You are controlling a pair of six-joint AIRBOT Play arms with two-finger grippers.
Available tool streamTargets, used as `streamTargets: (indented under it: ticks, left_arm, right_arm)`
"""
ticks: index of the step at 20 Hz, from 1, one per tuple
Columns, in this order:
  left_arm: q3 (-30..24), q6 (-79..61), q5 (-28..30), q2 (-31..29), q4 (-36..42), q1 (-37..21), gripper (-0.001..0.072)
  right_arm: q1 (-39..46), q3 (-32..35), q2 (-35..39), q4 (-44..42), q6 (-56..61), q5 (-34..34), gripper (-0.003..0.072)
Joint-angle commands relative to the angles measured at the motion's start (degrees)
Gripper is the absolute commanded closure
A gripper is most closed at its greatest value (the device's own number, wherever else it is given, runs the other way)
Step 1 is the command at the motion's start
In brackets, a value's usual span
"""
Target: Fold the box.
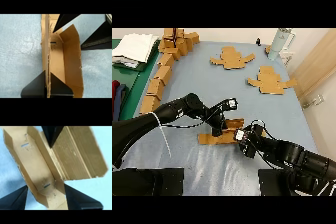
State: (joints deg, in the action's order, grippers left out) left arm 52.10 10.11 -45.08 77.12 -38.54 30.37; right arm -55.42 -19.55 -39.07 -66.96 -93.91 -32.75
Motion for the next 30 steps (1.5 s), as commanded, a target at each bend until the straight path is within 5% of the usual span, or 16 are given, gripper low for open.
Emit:
streamTargets:
  ticks: [1,3,6,9,16,21,30]
  left_arm:
    - [0.0,0.0,0.0,0.0,0.0,0.0,0.0695]
    - [0.0,0.0,0.0,0.0,0.0,0.0,0.0695]
    - [0.0,0.0,0.0,0.0,0.0,0.0,0.0695]
    - [0.0,0.0,0.0,0.0,0.0,0.0,0.0694]
    - [0.0,0.0,0.0,0.0,0.0,0.0,0.0695]
    - [0.0,0.0,0.0,0.0,0.0,0.0,0.0695]
    - [0.0,0.0,0.0,0.0,0.0,0.0,0.0695]
  right_arm:
    - [2.8,0.0,0.1,-2.0,-5.1,-0.3,-0.0034]
    - [8.0,0.0,-0.8,-11.0,-18.2,2.1,-0.0034]
    - [19.6,-1.2,-3.7,-40.7,-54.7,1.9,-0.0034]
    - [28.8,-5.7,-9.6,-56.5,-76.6,-6.3,-0.0034]
    - [31.4,-11.0,-22.2,-59.1,-78.4,-12.8,-0.0034]
    - [31.4,-10.9,-21.8,-59.6,-78.3,-18.8,-0.0034]
    - [31.5,-11.0,-21.6,-59.0,-77.1,-17.5,-0.0034]
